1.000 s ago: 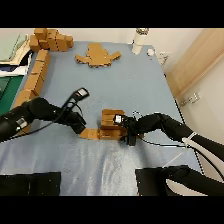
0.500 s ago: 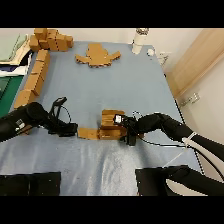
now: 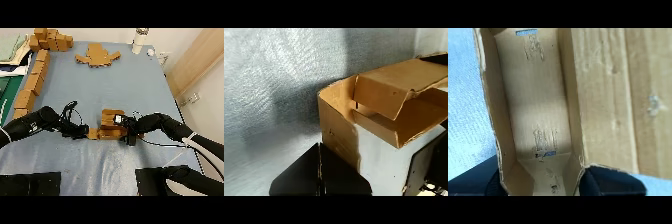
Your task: Fold the box.
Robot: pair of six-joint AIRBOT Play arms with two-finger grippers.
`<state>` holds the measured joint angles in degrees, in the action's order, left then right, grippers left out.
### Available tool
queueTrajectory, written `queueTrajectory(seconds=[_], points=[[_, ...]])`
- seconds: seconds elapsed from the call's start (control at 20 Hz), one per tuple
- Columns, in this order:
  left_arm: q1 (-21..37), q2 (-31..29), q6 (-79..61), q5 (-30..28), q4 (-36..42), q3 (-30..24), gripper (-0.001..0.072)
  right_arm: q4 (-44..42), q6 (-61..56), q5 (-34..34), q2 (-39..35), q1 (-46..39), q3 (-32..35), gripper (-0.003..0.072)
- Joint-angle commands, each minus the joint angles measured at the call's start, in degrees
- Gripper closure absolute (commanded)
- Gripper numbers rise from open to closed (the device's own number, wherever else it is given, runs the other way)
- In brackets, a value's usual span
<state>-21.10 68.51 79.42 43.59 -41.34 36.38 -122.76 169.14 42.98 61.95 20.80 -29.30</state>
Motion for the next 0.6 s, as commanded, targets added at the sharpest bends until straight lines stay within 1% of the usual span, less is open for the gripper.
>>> queueTrajectory(seconds=[0.0, 0.1, 0.15, 0.25, 0.35, 0.45, 0.55], points=[[-0.28, 0.07, -0.98, 0.44, 1.09, -0.02, 0.0696, 0.00, -0.02, -0.02, 0.04, 0.00, -0.02, 0.0189], [0.09, 0.04, -0.50, 0.61, 0.09, -0.02, 0.0697, -0.02, -0.02, -0.02, 0.04, 0.00, -0.02, 0.0189], [-0.04, 0.04, -0.96, 0.63, 1.09, 0.00, 0.0696, -0.02, -0.04, -0.02, 0.04, 0.00, -0.02, 0.0189], [-1.62, 0.07, -4.39, 0.31, 5.14, 0.11, 0.0696, -0.02, -0.02, -0.02, 0.04, 0.00, -0.02, 0.0189], [-4.13, 0.07, -6.45, -1.46, 8.37, 0.11, 0.0696, 0.00, -0.02, -0.02, 0.04, 0.00, -0.02, 0.0189], [-5.22, 0.07, -6.51, -2.54, 8.37, 0.11, 0.0695, -0.02, -0.04, -0.02, 0.04, 0.00, -0.02, 0.0189], [-4.50, 0.07, -6.36, -2.40, 8.26, 0.11, 0.0694, 0.00, -0.02, -0.02, 0.04, 0.00, -0.02, 0.0189]])
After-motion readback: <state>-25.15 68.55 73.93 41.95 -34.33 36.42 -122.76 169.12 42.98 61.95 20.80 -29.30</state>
